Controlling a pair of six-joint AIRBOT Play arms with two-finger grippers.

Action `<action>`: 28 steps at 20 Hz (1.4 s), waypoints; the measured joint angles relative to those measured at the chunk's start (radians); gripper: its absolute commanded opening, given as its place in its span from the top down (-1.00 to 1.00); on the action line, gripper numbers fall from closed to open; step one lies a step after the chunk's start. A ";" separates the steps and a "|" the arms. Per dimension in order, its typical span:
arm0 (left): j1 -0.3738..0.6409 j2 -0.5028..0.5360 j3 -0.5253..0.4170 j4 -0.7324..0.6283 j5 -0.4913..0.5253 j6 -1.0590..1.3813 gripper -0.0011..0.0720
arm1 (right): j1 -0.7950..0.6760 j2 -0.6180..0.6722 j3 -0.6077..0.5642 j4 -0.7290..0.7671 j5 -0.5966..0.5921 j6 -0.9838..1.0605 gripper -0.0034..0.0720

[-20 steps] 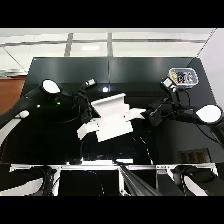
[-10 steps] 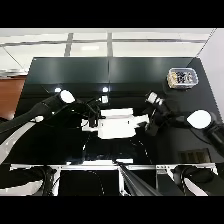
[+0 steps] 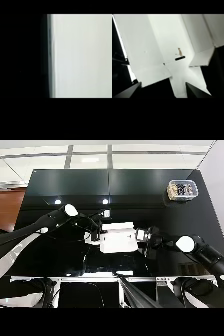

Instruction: Fold the box and place the chain.

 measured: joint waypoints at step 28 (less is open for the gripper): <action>0.000 -0.002 0.000 0.007 -0.051 0.000 0.89 | -0.096 -0.122 0.058 0.430 -0.070 -0.491 -0.79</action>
